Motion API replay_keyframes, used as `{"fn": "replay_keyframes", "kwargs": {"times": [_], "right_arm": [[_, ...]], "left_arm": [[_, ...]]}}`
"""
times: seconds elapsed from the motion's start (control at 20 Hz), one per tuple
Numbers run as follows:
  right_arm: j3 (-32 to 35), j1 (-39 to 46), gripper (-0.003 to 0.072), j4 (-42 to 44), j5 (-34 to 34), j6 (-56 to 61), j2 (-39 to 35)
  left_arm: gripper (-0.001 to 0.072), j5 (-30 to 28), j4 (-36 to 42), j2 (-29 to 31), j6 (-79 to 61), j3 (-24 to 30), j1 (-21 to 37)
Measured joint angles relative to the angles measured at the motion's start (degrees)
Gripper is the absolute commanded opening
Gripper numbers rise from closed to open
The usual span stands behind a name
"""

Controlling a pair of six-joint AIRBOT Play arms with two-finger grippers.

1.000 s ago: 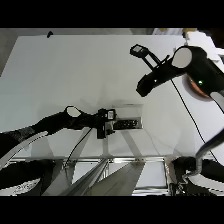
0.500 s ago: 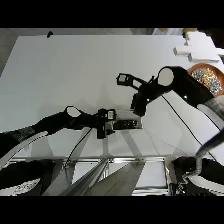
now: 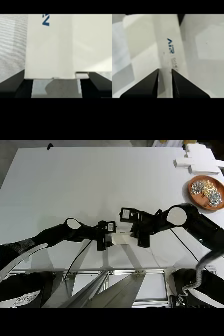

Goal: Fold the box and place the chain.

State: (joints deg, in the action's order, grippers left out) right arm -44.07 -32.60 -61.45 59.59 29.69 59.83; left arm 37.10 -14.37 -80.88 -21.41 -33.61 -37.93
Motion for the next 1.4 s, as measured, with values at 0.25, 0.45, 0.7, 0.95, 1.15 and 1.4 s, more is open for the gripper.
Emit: {"fn": "replay_keyframes", "kwargs": {"times": [0.25, 0.45, 0.7, 0.95, 1.15, 1.4], "right_arm": [[1.5, -2.6, 0.0282, 0.5, -2.7, -1.3, -1.0], [1.8, -3.3, 0.028, 0.4, -5.6, -1.6, -1.0], [1.9, -3.5, 0.017, -0.1, -6.8, -1.7, 0.6], [1.9, -3.5, 0.004, -1.0, -7.2, -1.6, 1.6], [1.9, -3.5, 0.0042, -1.4, -7.6, -1.2, 1.8], [1.9, -3.5, 0.0065, -1.5, -7.0, -1.1, 1.8]], "left_arm": [[0.0167, 0.0, 0.0, 0.0, 0.0, 0.0, 0.0], [0.0167, 0.0, 0.0, 0.0, 0.0, 0.0, 0.0], [0.0167, 0.0, 0.0, 0.0, 0.0, 0.0, 0.0], [0.0167, 0.0, 0.0, 0.0, 0.1, 0.0, 0.0], [0.0167, -0.1, 0.1, 0.0, 0.1, 0.0, 0.0], [0.0167, -0.1, 0.0, 0.0, 0.0, 0.0, 0.0]]}}
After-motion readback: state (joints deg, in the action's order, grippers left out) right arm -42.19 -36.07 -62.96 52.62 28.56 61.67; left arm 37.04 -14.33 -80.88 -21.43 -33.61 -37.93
